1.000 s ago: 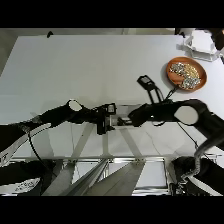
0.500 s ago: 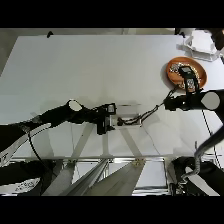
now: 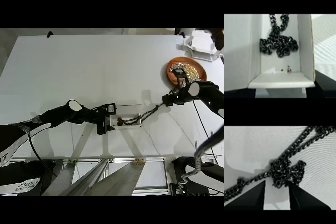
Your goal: Fold the box and place the chain.
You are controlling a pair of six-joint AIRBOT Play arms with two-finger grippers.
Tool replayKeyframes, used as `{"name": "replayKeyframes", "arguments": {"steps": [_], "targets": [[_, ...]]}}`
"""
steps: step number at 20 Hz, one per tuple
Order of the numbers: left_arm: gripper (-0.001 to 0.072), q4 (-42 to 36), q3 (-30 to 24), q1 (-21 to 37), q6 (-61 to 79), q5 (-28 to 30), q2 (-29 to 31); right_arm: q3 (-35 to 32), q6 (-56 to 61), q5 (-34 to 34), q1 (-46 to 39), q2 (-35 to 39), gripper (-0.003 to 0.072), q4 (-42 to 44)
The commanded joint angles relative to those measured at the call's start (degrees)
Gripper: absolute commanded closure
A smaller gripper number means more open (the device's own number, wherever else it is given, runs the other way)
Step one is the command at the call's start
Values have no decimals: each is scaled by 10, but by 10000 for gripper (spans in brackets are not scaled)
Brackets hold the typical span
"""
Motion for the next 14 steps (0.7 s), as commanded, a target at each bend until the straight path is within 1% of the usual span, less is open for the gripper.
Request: {"name": "replayKeyframes", "arguments": {"steps": [1, 2, 3, 5, 6, 7, 11, 12, 14], "targets": [[297, 0, 0, 0, 0, 0, 0, 8, 0, 0, -1, -31, 369, 2], [297, 0, 0, 0, 0, 0, 0, 8, 0, 0, -1, -34, 395, 4], [297, 0, 0, 0, 0, 0, 0, 8, 0, 0, -1, -35, 445, 7], [297, 0, 0, 0, 0, 0, 0, 8, -1, 2, -1, -36, 596, 10], [297, 0, 0, 0, 0, 0, 0, 8, -1, 5, -1, -36, 638, 12], [297, 0, 0, 0, 0, 0, 0, 8, -1, 13, -1, -35, 660, 14], [297, 0, 0, 0, 0, 0, 0, 8, -1, 47, -1, -12, 662, 15], [297, 0, 0, 0, 0, 0, 0, 8, -1, 54, -1, 3, 683, 15], [297, 0, 0, 0, 0, 0, 0, 8, -2, 66, -1, 50, 681, 15]]}}
